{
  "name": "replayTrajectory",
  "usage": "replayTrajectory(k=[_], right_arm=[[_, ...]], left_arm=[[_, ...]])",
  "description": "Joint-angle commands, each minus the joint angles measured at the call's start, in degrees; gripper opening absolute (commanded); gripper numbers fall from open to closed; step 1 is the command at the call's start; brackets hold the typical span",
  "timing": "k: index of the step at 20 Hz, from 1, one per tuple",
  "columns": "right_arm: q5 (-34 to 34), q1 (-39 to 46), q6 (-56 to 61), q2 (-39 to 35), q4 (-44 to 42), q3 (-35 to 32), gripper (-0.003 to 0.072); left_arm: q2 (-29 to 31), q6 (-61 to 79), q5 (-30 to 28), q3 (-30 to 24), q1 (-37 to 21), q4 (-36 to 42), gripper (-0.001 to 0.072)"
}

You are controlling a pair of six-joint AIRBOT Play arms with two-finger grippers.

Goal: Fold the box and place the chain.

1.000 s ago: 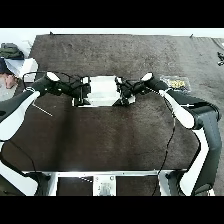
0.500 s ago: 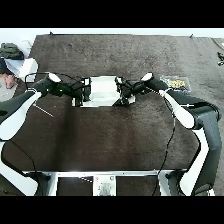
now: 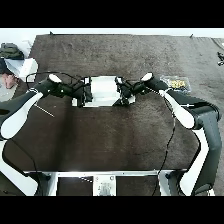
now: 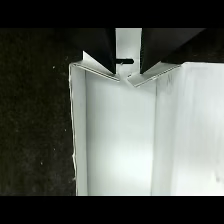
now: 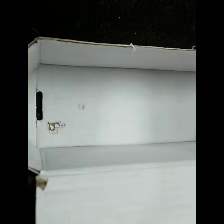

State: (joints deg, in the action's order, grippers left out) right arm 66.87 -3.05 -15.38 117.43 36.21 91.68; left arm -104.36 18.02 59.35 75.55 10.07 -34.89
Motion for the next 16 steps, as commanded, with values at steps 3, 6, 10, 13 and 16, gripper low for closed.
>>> replayTrajectory(k=[3, 6, 10, 13, 16], right_arm=[[0.0, 0.0, 0.0, 0.0, 0.0, 0.0, 0.0280], [0.0, 0.0, 0.0, 0.0, 0.0, 0.0, 0.0280], [0.0, 0.0, 0.0, 0.0, 0.0, 0.0, 0.0280], [0.0, 0.0, 0.0, 0.0, 0.0, 0.0, 0.0281], [0.0, 0.0, 0.0, 0.0, 0.0, 0.0, 0.0281]], left_arm=[[-1.5, 0.7, 0.2, 0.0, 0.0, 2.8, 0.0165], [-1.9, 1.6, 0.3, 0.0, 0.0, 4.9, 0.0262], [-1.9, 2.1, 0.2, 0.0, 0.0, 5.6, 0.0263], [-1.9, 2.0, 0.3, 0.0, 0.0, 5.6, 0.0263], [-1.9, 2.2, 1.4, 0.0, 0.0, 5.6, 0.0262]])
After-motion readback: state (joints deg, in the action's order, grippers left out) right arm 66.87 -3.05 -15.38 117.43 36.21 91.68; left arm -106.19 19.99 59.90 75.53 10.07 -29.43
